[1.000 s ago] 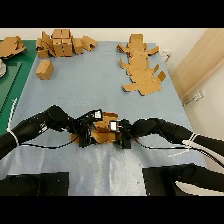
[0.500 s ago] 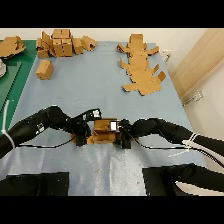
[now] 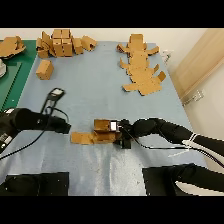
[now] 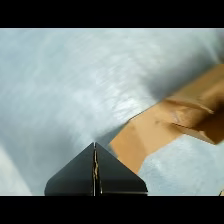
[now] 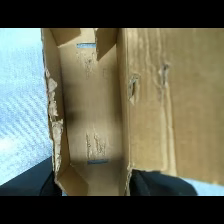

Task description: Fold the box.

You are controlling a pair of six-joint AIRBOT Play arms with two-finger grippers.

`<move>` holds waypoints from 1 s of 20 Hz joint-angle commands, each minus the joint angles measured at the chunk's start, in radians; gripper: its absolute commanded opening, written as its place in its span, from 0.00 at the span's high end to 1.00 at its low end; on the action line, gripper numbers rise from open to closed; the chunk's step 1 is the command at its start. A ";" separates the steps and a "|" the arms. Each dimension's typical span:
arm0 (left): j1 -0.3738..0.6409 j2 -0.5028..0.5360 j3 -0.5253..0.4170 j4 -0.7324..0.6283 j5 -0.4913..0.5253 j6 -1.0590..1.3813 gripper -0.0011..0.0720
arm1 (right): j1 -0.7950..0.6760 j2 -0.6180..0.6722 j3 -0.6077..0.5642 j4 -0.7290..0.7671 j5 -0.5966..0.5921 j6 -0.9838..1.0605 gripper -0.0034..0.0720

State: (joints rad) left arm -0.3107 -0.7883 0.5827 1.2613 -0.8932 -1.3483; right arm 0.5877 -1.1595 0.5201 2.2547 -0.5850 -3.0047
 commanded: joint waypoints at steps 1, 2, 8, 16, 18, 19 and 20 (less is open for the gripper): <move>0.098 0.029 -0.090 0.004 -0.103 -0.328 0.97 | 0.000 -0.001 0.000 0.000 0.001 0.000 0.37; 0.098 0.015 -0.121 -0.070 -0.090 -0.312 0.97 | 0.000 -0.001 0.000 0.000 0.002 0.000 0.37; 0.088 -0.085 -0.172 -0.402 0.053 -0.167 0.97 | 0.000 -0.001 0.000 0.000 0.005 0.000 0.37; -0.048 -0.202 -0.173 -0.464 0.160 -0.171 0.97 | 0.000 -0.001 0.000 0.000 0.005 0.001 0.37; -0.081 -0.203 -0.173 -0.488 0.200 -0.170 0.97 | 0.000 -0.001 0.000 0.000 0.005 0.001 0.37; -0.095 -0.203 -0.173 -0.488 0.216 -0.170 0.97 | 0.000 -0.001 0.000 0.000 0.005 0.001 0.37; -0.104 -0.203 -0.173 -0.492 0.224 -0.170 0.97 | 0.000 -0.001 0.000 0.000 0.005 0.001 0.37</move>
